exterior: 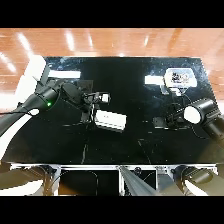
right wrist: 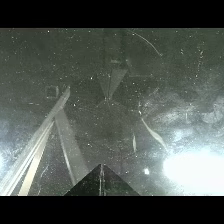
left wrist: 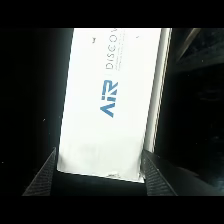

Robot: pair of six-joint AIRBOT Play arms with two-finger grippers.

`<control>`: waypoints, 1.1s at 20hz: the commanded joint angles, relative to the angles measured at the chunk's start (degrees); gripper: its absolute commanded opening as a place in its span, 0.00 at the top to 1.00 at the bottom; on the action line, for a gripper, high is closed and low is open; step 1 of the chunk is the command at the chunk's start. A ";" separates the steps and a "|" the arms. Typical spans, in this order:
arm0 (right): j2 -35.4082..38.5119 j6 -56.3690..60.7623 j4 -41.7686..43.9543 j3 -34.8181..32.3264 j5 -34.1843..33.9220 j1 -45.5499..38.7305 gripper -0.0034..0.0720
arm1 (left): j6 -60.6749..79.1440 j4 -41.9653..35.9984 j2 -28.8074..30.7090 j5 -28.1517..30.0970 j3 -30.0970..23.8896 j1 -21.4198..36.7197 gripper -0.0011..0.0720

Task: Fold the box and place the chain.

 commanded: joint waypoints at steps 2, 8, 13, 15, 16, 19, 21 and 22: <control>0.04 0.04 0.00 0.00 -0.04 -0.02 0.90 | -0.07 0.00 -0.13 -0.39 -0.11 -0.02 0.12; 0.02 0.04 0.15 0.00 -1.27 -0.02 0.90 | -0.07 -0.48 -2.12 -0.22 -0.13 -1.64 0.12; 0.02 0.04 0.15 0.00 -1.29 -0.02 0.90 | -1.64 0.68 -2.71 -0.11 -0.04 -2.14 0.95; 0.04 0.04 0.15 0.00 -1.29 -0.02 0.90 | -5.20 3.76 -1.95 -0.13 -0.04 -2.08 0.95; 0.04 0.04 0.17 0.00 -1.29 -0.02 0.90 | -7.23 5.27 -1.07 -0.17 -0.04 -2.01 0.95; 0.04 0.04 0.17 0.00 -1.53 0.00 0.90 | -14.99 8.48 2.84 1.31 -0.04 -0.81 0.95; 0.04 0.04 0.20 0.00 -1.53 0.00 0.90 | -20.28 8.74 5.55 5.77 -0.09 1.75 0.95; 0.04 0.04 0.20 0.00 -1.51 0.02 0.90 | -22.80 8.74 7.13 7.82 -0.09 3.63 0.95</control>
